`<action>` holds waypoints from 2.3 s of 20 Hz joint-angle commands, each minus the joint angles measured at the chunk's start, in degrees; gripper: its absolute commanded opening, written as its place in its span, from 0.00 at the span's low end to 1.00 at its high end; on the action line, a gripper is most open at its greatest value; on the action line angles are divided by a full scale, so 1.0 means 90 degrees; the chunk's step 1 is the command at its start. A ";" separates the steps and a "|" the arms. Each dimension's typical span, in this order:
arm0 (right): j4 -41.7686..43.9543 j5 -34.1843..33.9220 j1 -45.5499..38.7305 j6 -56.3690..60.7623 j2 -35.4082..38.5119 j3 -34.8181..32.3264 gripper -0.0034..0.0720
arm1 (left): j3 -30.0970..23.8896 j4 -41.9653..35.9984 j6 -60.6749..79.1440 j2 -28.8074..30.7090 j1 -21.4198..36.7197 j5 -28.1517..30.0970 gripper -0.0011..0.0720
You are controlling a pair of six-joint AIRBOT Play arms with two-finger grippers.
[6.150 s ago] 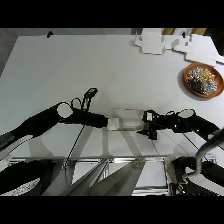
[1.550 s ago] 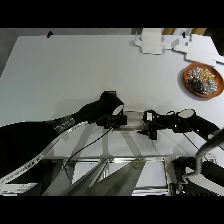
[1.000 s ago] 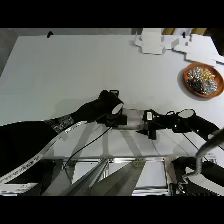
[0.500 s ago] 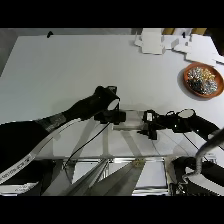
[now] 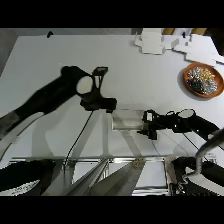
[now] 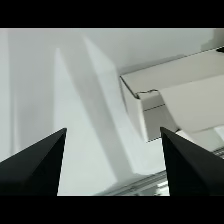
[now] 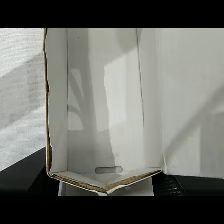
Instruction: Fold the box and place the chain.
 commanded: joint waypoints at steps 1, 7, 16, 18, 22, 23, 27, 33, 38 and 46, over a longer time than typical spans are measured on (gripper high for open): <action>0.0002 0.0000 0.0005 0.0000 0.0000 -0.0005 0.62 | -0.0442 -0.0119 0.2249 0.0835 0.0760 0.0000 0.90; 0.0002 0.0000 0.0002 0.0000 0.0000 -0.0005 0.62 | -0.3398 -0.2623 1.0756 0.2086 0.2538 0.1955 0.87; 0.0002 0.0002 0.0002 0.0000 0.0000 -0.0005 0.62 | -0.4779 -0.6470 1.7308 0.0697 0.2637 0.3191 0.88; 0.0002 0.0002 0.0002 0.0000 0.0000 -0.0005 0.62 | -0.4777 -0.6640 1.7517 0.0478 0.2339 0.3186 0.88; 0.0002 0.0002 0.0002 0.0002 0.0000 -0.0005 0.62 | -0.4719 -0.7084 1.7507 0.0126 0.1736 0.3082 0.97; 0.0002 0.0005 0.0002 0.0000 0.0000 -0.0002 0.62 | -0.4660 -0.7140 1.7507 0.0019 0.1661 0.3082 0.97; 0.0002 0.0002 0.0002 0.0000 0.0000 -0.0005 0.62 | -0.4512 -0.7155 1.7250 -0.0299 0.1608 0.2841 0.97; 0.0002 0.0002 0.0002 0.0000 0.0000 -0.0005 0.62 | -0.4427 -0.7125 1.7226 -0.0544 0.1367 0.2679 0.97; 0.0002 0.0005 0.0002 0.0000 0.0000 -0.0005 0.62 | -0.4010 -0.7176 1.6388 -0.0818 0.1331 0.2497 0.97; 0.0002 0.0002 0.0002 0.0000 0.0000 -0.0002 0.62 | -0.3912 -0.6630 1.6264 -0.0906 0.1129 0.2375 0.97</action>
